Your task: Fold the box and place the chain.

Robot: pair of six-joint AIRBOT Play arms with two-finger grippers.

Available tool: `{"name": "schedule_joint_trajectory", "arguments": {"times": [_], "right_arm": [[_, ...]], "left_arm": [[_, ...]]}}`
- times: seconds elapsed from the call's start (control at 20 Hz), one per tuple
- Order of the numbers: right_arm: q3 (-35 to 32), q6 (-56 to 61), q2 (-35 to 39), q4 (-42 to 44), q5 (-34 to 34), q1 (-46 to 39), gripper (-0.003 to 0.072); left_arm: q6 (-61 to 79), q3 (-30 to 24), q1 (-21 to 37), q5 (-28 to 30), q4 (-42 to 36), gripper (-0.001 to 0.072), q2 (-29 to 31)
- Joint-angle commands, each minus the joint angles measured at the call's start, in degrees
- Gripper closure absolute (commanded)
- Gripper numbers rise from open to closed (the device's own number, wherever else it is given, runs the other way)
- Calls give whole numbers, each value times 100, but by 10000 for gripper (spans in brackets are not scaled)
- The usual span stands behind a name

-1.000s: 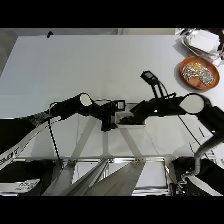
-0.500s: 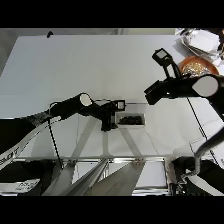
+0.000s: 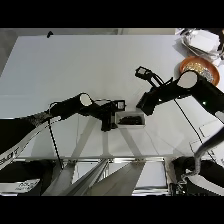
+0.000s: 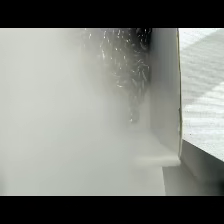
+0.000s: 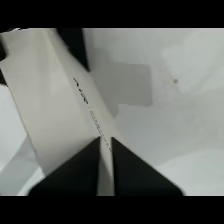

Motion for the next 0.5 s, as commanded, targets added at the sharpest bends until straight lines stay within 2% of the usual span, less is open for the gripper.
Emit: {"name": "schedule_joint_trajectory", "arguments": {"times": [0.0,0.2,0.35,0.45], "right_arm": [[4,-573,11,144,546,98,480],[2,-691,157,85,756,442,470],[0,-702,157,-173,697,632,346],[0,-699,157,-278,664,688,344]], "left_arm": [[0,-2,-2,0,0,578,4],[0,-2,-2,0,0,578,4],[0,-2,-2,0,0,578,4],[0,-2,-2,0,0,578,4]]}}
